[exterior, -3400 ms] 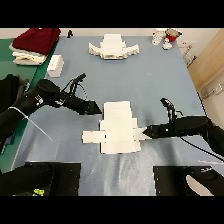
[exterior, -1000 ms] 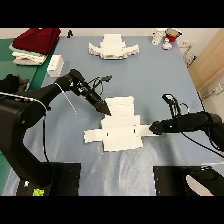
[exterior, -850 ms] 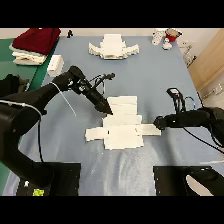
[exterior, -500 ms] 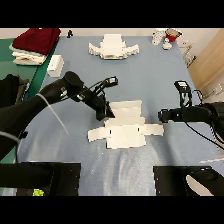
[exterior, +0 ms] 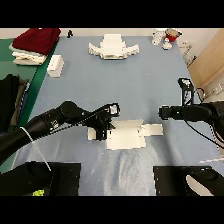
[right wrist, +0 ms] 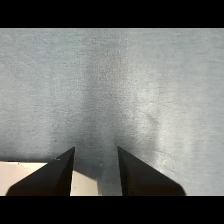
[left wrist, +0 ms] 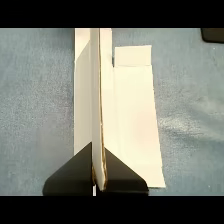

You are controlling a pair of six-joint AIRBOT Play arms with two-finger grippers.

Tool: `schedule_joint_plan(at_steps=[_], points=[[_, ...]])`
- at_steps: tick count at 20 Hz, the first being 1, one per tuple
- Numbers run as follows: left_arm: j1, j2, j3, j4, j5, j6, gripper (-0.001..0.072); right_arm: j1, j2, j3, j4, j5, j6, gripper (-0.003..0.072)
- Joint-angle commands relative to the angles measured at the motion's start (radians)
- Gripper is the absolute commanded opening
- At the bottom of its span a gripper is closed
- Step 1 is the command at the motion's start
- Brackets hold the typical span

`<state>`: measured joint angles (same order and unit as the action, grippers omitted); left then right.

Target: Fold the box.

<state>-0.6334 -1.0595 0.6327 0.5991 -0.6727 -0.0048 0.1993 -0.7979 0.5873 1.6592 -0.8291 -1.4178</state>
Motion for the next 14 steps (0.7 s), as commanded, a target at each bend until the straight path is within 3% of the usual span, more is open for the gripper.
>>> schedule_joint_plan(at_steps=[1,4,10,14], points=[[-0.013,-0.01,-0.022,0.007,0.061,0.017,0.0015,0.0,-0.001,0.001,0.011,0.003,0.008,0.0424],[0.031,-0.051,0.025,0.007,-0.019,0.017,0.0014,0.0,-0.001,0.001,0.026,0.003,0.008,0.0424],[0.131,-0.2,0.197,0.006,-0.336,0.016,0.0014,0.0,-0.001,-0.003,0.026,0.003,0.008,0.0423],[0.143,-0.226,0.244,-0.002,-0.357,0.016,0.0014,0.0,-0.001,-0.003,0.026,0.003,0.008,0.0424]])
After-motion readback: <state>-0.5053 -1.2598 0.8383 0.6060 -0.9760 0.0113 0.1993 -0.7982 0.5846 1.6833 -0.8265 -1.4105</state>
